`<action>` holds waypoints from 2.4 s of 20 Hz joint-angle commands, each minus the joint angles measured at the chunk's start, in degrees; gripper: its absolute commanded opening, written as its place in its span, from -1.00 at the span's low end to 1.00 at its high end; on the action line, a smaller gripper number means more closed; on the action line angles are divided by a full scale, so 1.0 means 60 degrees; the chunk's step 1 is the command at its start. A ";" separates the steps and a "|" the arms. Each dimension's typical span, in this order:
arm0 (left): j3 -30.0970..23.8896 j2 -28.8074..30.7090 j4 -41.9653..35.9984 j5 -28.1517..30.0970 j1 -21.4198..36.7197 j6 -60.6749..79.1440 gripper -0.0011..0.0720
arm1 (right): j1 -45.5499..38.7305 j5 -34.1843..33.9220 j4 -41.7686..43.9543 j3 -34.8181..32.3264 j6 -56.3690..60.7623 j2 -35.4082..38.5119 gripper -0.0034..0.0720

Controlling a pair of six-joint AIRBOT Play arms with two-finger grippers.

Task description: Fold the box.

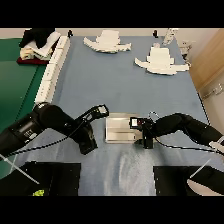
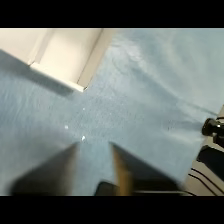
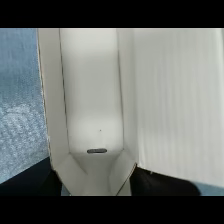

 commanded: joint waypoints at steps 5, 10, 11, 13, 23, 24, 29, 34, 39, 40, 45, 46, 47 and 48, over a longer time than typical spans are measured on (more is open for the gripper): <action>-0.2583 0.0244 -0.2477 0.3078 0.1603 0.7122 0.92 | -0.0004 0.0004 0.0000 0.0007 0.0000 0.0004 0.51; -0.2725 -0.0900 -0.3934 0.4207 0.1381 0.9205 0.92 | -0.0004 0.0000 0.0000 0.0007 0.0000 0.0004 0.51; -0.2725 -0.1096 -0.4189 0.4462 0.1286 0.9398 0.92 | -0.0004 0.0004 0.0000 0.0007 0.0000 0.0004 0.51; -0.2721 -0.1486 -0.4386 0.4914 0.1129 0.9395 0.92 | -0.0004 0.0000 0.0004 0.0007 0.0000 0.0004 0.51; -0.2605 -0.2244 -0.5807 0.5173 0.0991 1.1293 0.92 | -0.0004 0.0000 0.0000 0.0007 0.0000 0.0004 0.51; -0.2605 -0.2299 -0.5912 0.5173 0.0991 1.1424 0.92 | -0.0004 0.0000 0.0000 0.0007 0.0000 0.0004 0.51; -0.2328 -0.2605 -0.6022 0.5082 0.0991 1.1555 0.92 | -0.0004 0.0000 0.0000 0.0007 0.0000 0.0004 0.51; -0.2328 -0.3005 -0.6040 0.4881 0.0798 1.1897 0.92 | -0.0004 0.0004 0.0000 0.0007 0.0000 0.0004 0.51; -0.2226 -0.3191 -0.6164 0.5129 0.0637 1.1890 0.92 | -0.0004 0.0000 0.0004 0.0007 0.0000 0.0004 0.51; -0.2189 -0.3220 -0.6160 0.5144 0.0637 1.1814 0.91 | -0.0004 0.0000 0.0000 0.0007 0.0000 0.0004 0.51; -0.2069 -0.3340 -0.6149 0.5370 0.0637 1.1428 0.91 | -0.0004 0.0000 0.0000 0.0007 0.0000 0.0004 0.51; -0.2044 -0.3370 -0.6080 0.5337 0.0634 1.1380 0.91 | -0.0004 0.0000 0.0000 0.0007 0.0000 0.0004 0.51; -0.2022 -0.3381 -0.6007 0.5308 0.0634 1.1318 0.91 | -0.0004 0.0000 0.0000 0.0007 0.0000 0.0004 0.51; -0.2022 -0.3381 -0.6003 0.5297 0.0634 1.1315 0.91 | -0.0004 0.0000 0.0000 0.0007 0.0000 0.0004 0.51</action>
